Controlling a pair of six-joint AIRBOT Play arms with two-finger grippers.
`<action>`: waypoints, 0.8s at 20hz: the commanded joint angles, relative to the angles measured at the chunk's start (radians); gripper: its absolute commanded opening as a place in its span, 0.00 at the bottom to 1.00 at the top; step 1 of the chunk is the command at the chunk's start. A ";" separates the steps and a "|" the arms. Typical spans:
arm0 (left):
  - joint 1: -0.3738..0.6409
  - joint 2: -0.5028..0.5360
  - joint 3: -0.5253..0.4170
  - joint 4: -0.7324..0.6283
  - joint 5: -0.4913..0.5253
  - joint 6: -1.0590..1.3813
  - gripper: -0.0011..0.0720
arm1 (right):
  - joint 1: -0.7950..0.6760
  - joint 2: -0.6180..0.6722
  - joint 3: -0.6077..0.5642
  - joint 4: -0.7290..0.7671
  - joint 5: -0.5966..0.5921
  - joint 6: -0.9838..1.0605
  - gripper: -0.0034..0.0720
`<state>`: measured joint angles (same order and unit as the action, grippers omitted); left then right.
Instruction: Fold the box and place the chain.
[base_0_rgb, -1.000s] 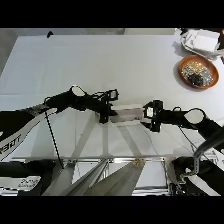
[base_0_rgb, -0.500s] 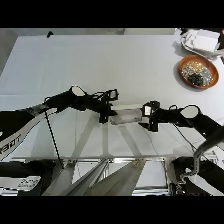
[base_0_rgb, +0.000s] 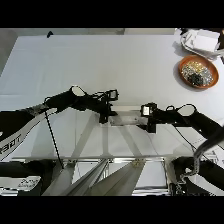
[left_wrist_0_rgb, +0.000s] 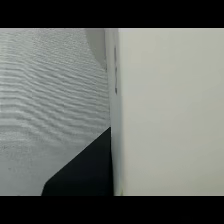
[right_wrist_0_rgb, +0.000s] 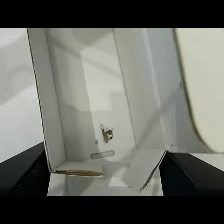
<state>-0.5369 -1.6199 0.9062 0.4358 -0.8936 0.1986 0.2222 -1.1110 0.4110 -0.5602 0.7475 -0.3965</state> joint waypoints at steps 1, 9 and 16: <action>-0.001 0.001 0.000 -0.001 0.003 -0.001 0.03 | 0.000 -0.013 0.000 0.008 0.027 -0.006 0.92; 0.000 0.001 0.000 -0.001 0.003 -0.001 0.03 | 0.000 -0.085 0.000 0.013 0.027 -0.009 0.89; 0.000 0.001 0.000 -0.001 0.003 -0.001 0.03 | 0.000 -0.085 0.000 0.046 0.020 -0.060 0.80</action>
<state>-0.5373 -1.6199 0.9062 0.4355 -0.8921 0.1982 0.2218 -1.1946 0.4114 -0.5339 0.7704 -0.4286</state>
